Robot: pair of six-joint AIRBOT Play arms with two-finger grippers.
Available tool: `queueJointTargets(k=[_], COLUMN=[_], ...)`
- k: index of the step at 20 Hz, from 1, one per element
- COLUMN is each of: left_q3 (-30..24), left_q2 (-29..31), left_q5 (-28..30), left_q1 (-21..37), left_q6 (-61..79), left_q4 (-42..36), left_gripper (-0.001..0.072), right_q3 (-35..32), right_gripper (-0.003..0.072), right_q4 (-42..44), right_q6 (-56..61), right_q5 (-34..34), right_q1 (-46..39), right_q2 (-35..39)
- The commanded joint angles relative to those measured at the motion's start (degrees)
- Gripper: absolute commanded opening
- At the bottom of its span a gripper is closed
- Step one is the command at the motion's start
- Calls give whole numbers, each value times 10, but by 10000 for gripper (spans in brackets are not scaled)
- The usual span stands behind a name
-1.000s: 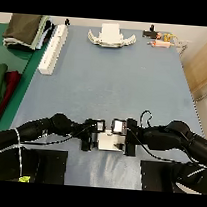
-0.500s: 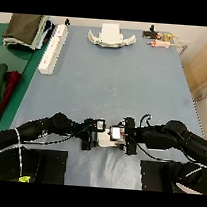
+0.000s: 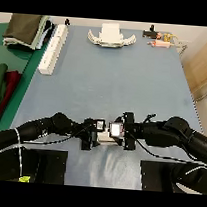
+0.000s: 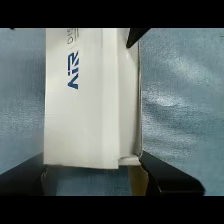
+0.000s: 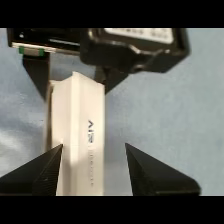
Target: Fold the box.
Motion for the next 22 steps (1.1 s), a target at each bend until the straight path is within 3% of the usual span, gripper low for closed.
queueJointTargets(k=[1, 4, 5, 8, 9, 12, 13, 14, 16, 17, 22], left_q3=[0, 0, 0, 0, 0, 0, 0, 0, 0, 0, 0], left_q2=[0, 0, 0, 0, 0, 0, 0, 0, 0, 0, 0], left_q5=[4, 4, 4, 4, 4, 4, 4, 4, 4, 4, 4], left_q1=[0, 0, 0, 0, 0, 0, 0, 0, 0, 0, 0], left_q6=[0, 0, 0, 0, 0, 0, 0, 0, 0, 0, 0], left_q4=[0, 0, 0, 0, 0, 0, 0, 0, 0, 0, 0], left_gripper=[511, 511, 511, 511, 511, 511, 511, 511, 511, 511, 511], right_q3=[3, 3, 3, 3, 3, 3, 3, 3, 3, 3, 3], right_gripper=[600, 549, 476, 426, 355, 312, 205, 157, 133, 83, 113], right_q4=[1, 1, 1, 9, 17, 41, 41, 41, 41, 41, 41], right_q6=[0, 0, 0, 0, 0, 0, 0, 0, 1, 5, 15], right_q5=[-9, -13, -18, -55, -70, -87, -87, -86, -87, -86, -87], right_q1=[0, 0, 0, 0, 0, 0, 0, 0, 0, 0, 0], right_q2=[0, 0, 0, 0, 0, -1, -1, -2, -5, -7, -10])
